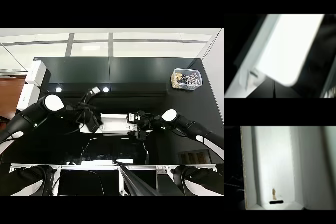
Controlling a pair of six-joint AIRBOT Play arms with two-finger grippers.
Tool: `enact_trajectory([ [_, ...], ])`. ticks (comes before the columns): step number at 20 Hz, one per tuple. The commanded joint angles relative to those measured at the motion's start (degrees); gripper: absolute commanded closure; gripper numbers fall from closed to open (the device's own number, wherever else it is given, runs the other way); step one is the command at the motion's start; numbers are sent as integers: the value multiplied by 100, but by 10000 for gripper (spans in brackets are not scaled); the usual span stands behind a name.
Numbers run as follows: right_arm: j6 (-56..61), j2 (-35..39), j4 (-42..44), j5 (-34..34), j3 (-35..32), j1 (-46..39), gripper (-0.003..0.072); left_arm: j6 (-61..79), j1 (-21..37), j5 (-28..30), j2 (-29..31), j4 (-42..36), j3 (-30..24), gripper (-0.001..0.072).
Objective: Fold the box and place the chain.
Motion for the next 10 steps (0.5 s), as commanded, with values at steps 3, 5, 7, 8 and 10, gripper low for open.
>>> enact_trajectory([
  [3,2,-4,0,2,4,7,238,444,-2,2337,-404,-1005,-138,683],
  [5,2,-4,0,0,4,7,238,560,-4,2146,-671,-581,-131,683],
  [7,2,-4,0,0,4,7,238,557,-4,1731,-920,-262,-105,683],
  [8,2,-4,0,0,4,7,238,560,-2,1628,-1019,-249,-105,683],
  [10,2,-4,0,0,4,7,238,560,-4,1587,-1130,-251,-105,683],
])
